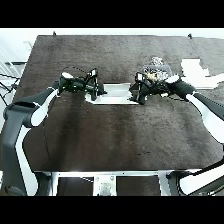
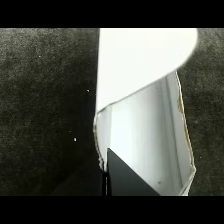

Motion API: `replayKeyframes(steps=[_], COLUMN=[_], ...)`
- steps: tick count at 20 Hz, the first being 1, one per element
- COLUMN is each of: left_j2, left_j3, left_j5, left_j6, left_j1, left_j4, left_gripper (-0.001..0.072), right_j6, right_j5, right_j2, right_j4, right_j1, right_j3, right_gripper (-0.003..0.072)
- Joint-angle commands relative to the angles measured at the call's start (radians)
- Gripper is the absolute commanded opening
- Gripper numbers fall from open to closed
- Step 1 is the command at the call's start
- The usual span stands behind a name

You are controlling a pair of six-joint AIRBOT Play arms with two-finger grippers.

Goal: Fold the box and place the chain.

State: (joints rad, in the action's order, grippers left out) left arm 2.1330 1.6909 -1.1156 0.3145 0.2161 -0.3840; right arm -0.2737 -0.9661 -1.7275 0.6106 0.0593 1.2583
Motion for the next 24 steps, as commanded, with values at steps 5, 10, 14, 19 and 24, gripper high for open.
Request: replayKeyframes(steps=[5, 10, 14, 19, 24], left_j2=[0.001, 0.001, 0.001, 0.001, 0.001], left_j3=[0.000, 0.000, 0.000, 0.000, 0.000], left_j5=[0.000, 0.000, 0.000, 0.000, 0.000], left_j6=[0.000, 0.000, 0.000, 0.000, 0.000], left_j1=[0.000, 0.000, 0.000, 0.000, 0.000], left_j4=[0.000, 0.000, 0.000, 0.000, 0.000], left_gripper=[0.0021, 0.0021, 0.0021, 0.0021, 0.0021], right_j6=[-0.001, -0.001, -0.054, -0.061, -0.080], right_j5=[-0.199, -0.240, -0.258, -0.259, -0.266], right_j2=[-0.126, -0.194, -0.210, -0.234, -0.261], right_j4=[-0.001, -0.002, -0.081, -0.087, -0.086], right_j1=[-0.023, -0.024, -0.024, -0.024, -0.023], right_j3=[0.123, 0.177, 0.188, 0.188, 0.202], right_gripper=[0.0617, 0.0661, 0.0661, 0.0661, 0.0660])
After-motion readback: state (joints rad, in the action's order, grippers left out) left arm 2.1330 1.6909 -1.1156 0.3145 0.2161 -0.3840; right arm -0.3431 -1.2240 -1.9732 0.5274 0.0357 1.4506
